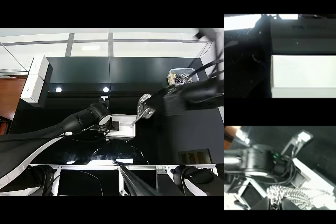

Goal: Fold the box and place the chain.

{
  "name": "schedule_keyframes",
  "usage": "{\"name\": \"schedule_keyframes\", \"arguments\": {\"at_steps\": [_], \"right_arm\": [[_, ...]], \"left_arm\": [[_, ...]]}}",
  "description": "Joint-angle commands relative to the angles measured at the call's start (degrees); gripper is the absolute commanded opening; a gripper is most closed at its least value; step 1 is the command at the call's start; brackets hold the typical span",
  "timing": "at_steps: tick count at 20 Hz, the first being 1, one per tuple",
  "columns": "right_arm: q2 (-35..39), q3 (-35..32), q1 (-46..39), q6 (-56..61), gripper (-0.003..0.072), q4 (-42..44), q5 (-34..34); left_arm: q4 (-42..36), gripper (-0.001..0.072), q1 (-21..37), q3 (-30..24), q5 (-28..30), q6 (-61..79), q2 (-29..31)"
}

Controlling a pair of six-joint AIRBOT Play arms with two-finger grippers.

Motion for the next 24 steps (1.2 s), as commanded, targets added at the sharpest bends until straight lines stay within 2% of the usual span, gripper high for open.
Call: {"name": "schedule_keyframes", "arguments": {"at_steps": [1,6,15,18,21,24], "right_arm": [[-0.1,-8.5,1.4,0.0,0.0003,0.0,-5.8],[-0.1,-11.8,1.7,0.0,0.0004,1.0,-7.5],[-0.1,-12.7,4.2,0.0,0.0004,0.2,-5.6],[-0.2,-16.8,6.4,0.3,0.0005,-1.2,-9.0],[-0.7,-21.1,6.8,2.8,0.0005,-1.6,-16.9],[-3.7,-22.7,7.9,2.8,0.0006,-2.3,-18.6]], "left_arm": [[0.0,0.0028,0.0,0.0,-0.1,0.0,0.0],[0.0,0.0028,0.0,0.0,-0.1,0.0,0.0],[0.0,0.0028,0.0,0.0,-0.1,0.0,0.0],[0.0,0.0028,0.0,0.0,-0.1,0.0,0.0],[0.0,0.0028,0.0,0.0,0.0,0.0,0.0],[0.0,0.0028,0.0,0.0,-0.2,0.0,0.0]]}}
